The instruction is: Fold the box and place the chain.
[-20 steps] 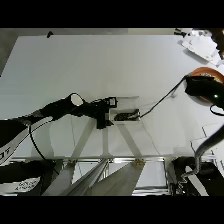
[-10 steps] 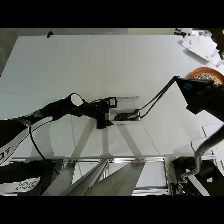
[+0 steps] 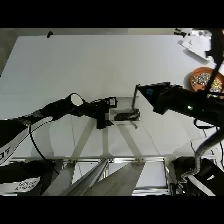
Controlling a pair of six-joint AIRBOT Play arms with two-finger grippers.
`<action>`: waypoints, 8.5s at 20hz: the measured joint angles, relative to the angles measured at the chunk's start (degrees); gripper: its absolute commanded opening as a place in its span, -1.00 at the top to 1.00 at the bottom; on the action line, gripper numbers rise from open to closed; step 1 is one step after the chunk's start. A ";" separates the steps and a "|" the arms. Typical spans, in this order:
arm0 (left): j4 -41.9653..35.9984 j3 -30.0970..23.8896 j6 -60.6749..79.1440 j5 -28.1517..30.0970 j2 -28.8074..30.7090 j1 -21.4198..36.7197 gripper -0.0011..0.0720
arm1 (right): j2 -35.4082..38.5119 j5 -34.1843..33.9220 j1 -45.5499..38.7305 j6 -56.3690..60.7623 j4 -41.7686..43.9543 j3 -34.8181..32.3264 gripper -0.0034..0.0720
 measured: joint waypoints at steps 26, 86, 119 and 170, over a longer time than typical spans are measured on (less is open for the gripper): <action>0.00 0.00 -0.02 0.00 0.00 0.00 0.06 | -22.95 5.55 1.22 4.83 -9.92 -6.82 0.54; 0.02 0.00 -0.02 0.00 0.00 0.00 0.06 | -25.22 9.11 -14.05 -86.49 -4.98 -7.52 0.88; 0.00 0.00 0.00 0.00 0.00 0.00 0.06 | -21.94 6.34 0.35 -51.49 -0.63 -6.14 0.88; -0.02 0.00 -0.07 0.00 0.00 0.00 0.06 | -35.82 -13.25 26.38 40.92 -36.85 -9.22 0.49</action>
